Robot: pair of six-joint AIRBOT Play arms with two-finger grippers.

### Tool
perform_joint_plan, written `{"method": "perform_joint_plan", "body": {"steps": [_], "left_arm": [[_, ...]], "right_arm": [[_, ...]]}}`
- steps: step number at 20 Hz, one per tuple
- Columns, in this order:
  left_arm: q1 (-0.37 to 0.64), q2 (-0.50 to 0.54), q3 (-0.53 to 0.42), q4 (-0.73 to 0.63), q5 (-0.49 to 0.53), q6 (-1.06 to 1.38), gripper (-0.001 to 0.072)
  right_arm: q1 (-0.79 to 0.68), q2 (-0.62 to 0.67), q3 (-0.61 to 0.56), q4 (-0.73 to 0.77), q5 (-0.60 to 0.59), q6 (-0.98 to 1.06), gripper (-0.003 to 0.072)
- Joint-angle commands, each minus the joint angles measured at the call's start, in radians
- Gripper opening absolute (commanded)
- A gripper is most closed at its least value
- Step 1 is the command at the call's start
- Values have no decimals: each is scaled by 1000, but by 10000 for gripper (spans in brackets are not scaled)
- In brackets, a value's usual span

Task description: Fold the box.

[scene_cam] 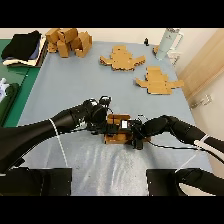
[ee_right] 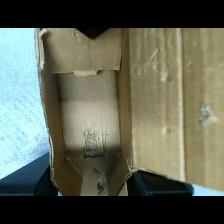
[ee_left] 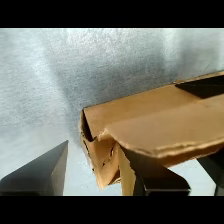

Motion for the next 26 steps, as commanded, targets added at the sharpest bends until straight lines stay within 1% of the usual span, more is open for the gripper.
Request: {"method": "perform_joint_plan", "body": {"steps": [1,5,7,9,10,14,15,16,17,21,23,24,25,26], "left_arm": [[-5,-26,0,-17,10,-3,470],[-11,-79,1,-18,-5,-41,469],[-12,-88,1,-18,1,-55,467],[-12,-88,2,-18,10,-60,250],[-13,-88,8,-18,6,-60,240],[-13,-97,46,-10,-7,-82,238],[-16,-108,55,0,-26,-89,193],[-22,-119,64,19,-52,-88,26],[-31,-128,72,28,-65,-89,16],[-43,-143,84,42,-77,-112,16],[-43,-142,89,42,-94,-111,23],[-43,-142,93,42,-105,-111,229],[-43,-142,99,42,-115,-111,467],[-43,-142,106,42,-127,-111,489]], "right_arm": [[0,0,1,1,0,0,502],[0,0,1,1,0,0,502],[0,0,1,1,0,0,502],[0,0,1,1,0,0,502],[0,0,1,1,0,0,502],[0,0,1,1,0,0,502],[0,0,1,1,0,0,502],[0,0,1,1,0,0,502],[0,0,1,1,0,0,502],[0,0,1,1,0,0,502],[0,0,1,1,0,0,502],[0,0,1,1,0,0,502],[0,0,1,1,0,0,502],[0,0,1,1,0,0,502]]}}
